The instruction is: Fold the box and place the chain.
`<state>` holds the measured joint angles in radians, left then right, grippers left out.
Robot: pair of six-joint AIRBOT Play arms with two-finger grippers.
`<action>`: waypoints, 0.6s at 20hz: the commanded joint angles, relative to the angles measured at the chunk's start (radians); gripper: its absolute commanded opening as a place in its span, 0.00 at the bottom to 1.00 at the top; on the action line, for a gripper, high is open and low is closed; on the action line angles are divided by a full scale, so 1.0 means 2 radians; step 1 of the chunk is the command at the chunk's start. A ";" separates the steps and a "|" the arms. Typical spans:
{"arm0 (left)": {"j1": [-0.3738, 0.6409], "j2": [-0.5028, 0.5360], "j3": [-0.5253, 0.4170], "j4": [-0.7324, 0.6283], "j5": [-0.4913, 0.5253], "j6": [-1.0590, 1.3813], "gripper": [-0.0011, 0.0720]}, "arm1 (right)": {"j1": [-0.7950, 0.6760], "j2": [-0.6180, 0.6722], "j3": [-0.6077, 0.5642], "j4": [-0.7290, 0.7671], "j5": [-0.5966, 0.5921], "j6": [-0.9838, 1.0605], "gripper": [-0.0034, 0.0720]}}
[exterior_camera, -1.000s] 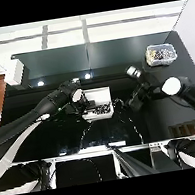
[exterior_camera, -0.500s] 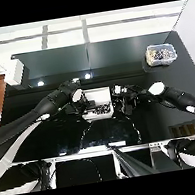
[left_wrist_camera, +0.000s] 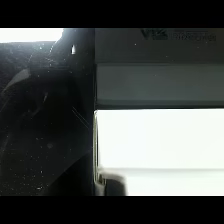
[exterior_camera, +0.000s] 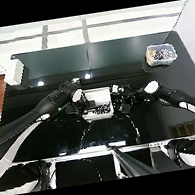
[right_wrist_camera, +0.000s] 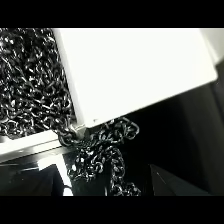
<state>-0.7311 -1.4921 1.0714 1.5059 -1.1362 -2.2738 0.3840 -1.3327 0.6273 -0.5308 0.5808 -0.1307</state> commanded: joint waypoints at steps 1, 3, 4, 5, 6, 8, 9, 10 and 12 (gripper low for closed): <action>0.000 0.000 0.000 0.000 0.000 0.000 0.06 | 0.002 -0.003 0.001 -0.027 -0.005 0.023 0.67; 0.000 0.000 0.000 0.000 -0.001 0.000 0.06 | 0.002 -0.003 0.000 -0.027 -0.005 0.022 0.39; 0.000 0.000 0.000 0.000 -0.001 0.000 0.06 | 0.002 -0.002 0.001 -0.027 -0.001 0.022 0.11; 0.000 0.000 0.000 0.000 -0.001 0.000 0.06 | 0.002 0.000 0.001 -0.027 0.002 0.023 0.06; 0.000 0.000 0.000 0.000 -0.001 0.000 0.06 | 0.002 0.005 0.001 -0.025 -0.001 0.051 0.06; 0.000 0.000 0.000 0.000 0.000 0.000 0.06 | -0.003 0.021 0.002 -0.025 -0.008 0.127 0.06; 0.000 0.000 0.000 0.000 0.000 0.000 0.06 | -0.008 0.037 0.002 -0.029 -0.002 0.160 0.06; 0.000 0.000 0.000 0.000 0.000 0.000 0.06 | -0.014 0.061 0.002 -0.039 0.009 0.198 0.06; 0.000 0.000 0.000 0.000 0.000 0.000 0.06 | -0.027 0.120 0.003 -0.059 0.043 0.259 0.06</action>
